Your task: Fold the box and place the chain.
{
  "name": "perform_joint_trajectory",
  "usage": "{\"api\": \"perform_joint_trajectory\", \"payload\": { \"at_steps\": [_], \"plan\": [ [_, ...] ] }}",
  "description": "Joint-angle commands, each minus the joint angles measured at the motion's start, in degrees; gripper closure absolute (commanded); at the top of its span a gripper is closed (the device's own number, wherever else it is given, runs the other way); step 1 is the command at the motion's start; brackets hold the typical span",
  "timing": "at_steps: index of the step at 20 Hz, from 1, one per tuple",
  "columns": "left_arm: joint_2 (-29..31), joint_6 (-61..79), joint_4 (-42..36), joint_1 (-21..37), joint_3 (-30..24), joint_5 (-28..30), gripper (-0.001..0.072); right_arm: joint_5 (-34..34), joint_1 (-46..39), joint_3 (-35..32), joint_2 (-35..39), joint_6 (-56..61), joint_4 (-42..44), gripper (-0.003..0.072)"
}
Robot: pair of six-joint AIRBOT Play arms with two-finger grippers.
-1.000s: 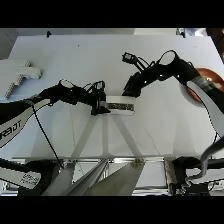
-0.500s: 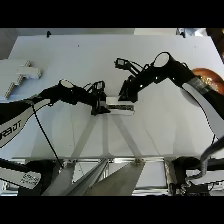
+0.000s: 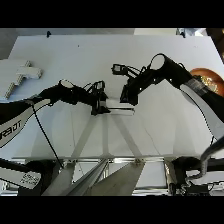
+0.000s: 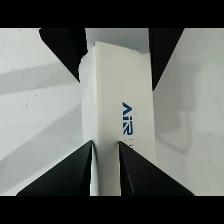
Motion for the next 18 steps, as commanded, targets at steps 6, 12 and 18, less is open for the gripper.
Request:
{"api": "perform_joint_trajectory", "payload": {
  "at_steps": [6, 12, 18],
  "plan": [
    [0.02, 0.02, 0.07, -0.02, 0.02, 0.0, 0.0254, -0.74, 2.05, 0.0, 0.0, 4.59, -7.78, 0.0594],
    [0.02, 0.04, 0.07, -0.02, 0.02, 0.02, 0.0254, 3.34, 2.36, -0.02, 0.0, 4.92, -7.48, 0.0554],
    [0.02, 0.04, 0.07, -0.02, 0.02, 0.02, 0.0254, 3.3, 3.72, -0.04, -0.02, 6.36, -4.55, 0.0381]
  ]
}}
